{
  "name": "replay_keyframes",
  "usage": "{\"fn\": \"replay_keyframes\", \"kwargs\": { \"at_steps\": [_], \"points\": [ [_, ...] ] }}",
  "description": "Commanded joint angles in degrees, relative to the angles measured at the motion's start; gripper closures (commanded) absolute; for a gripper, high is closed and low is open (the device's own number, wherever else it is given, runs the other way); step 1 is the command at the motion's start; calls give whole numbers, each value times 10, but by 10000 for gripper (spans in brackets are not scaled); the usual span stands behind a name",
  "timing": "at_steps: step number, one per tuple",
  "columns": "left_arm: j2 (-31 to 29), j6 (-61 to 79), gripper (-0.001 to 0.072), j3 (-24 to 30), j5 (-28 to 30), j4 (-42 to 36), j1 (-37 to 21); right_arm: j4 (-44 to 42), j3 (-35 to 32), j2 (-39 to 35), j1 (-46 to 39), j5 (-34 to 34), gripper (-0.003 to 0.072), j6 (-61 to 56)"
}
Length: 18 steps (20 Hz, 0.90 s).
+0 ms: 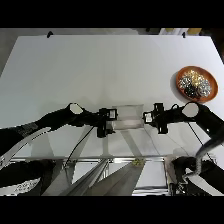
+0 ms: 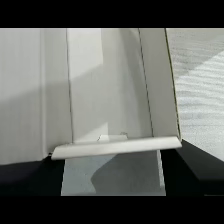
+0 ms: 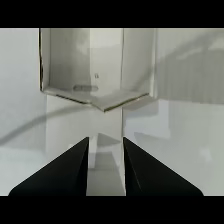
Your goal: Fold the box and place the chain.
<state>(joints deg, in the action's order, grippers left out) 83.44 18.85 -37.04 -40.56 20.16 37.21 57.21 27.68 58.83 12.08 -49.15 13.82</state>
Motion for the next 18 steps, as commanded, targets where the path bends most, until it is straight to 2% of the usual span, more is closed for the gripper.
{"fn": "replay_keyframes", "kwargs": {
  "at_steps": [1, 8, 13, 18],
  "points": [
    [0, 0, 499, 0, 0, 0, 0, -62, 0, 21, -2, 4, 510, 47],
    [0, 0, 499, 0, 0, 0, 0, -100, 0, 40, -2, -13, 515, 64],
    [0, 0, 499, 0, 0, 0, 0, -187, -13, 40, -1, -24, 516, 105],
    [0, 0, 499, 0, 0, 0, 0, -205, -17, 54, 13, -25, 508, 113]
  ]
}}
